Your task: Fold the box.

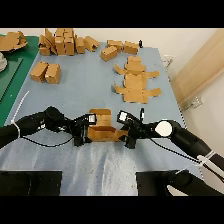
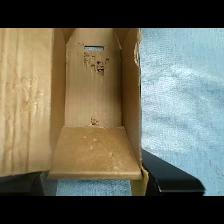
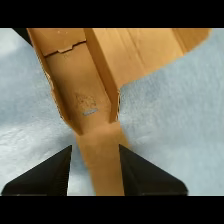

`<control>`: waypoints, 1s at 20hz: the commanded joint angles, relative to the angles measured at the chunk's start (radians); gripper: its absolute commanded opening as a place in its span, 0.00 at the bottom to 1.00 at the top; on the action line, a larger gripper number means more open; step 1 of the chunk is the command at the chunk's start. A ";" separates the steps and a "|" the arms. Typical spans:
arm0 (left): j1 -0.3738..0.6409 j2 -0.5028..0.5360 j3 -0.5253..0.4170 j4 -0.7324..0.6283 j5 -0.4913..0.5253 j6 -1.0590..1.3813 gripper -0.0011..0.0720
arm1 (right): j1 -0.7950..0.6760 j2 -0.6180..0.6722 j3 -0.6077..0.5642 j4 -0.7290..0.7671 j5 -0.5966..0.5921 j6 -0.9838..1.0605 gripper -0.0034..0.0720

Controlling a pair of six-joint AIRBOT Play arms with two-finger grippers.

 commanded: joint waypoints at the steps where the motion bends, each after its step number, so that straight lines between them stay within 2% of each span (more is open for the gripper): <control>1: 0.000 0.000 0.000 0.000 0.000 0.000 0.55 | 0.013 -0.053 -0.005 0.029 -0.064 -0.171 0.66; 7: 0.000 0.000 0.000 0.000 0.000 0.000 0.55 | 0.014 -0.065 -0.003 0.075 -0.076 -0.252 0.66; 11: 0.000 0.000 0.000 0.000 0.000 0.000 0.55 | 0.014 -0.080 -0.003 0.107 -0.146 -0.338 0.66; 15: 0.000 0.000 0.000 0.000 0.000 0.000 0.55 | 0.041 -0.115 -0.003 0.165 -0.149 -0.364 0.65; 16: 0.000 0.000 0.000 0.000 0.000 0.000 0.55 | 0.054 -0.119 -0.003 0.166 -0.154 -0.364 0.53; 17: 0.000 0.000 0.000 0.000 0.001 0.000 0.55 | 0.071 -0.123 -0.003 0.166 -0.163 -0.364 0.34; 19: 0.000 0.000 0.000 0.000 0.001 0.000 0.55 | 0.099 -0.130 -0.003 0.173 -0.182 -0.363 0.23; 20: 0.000 0.000 0.000 0.000 0.001 0.000 0.55 | 0.111 -0.134 -0.003 0.180 -0.199 -0.363 0.23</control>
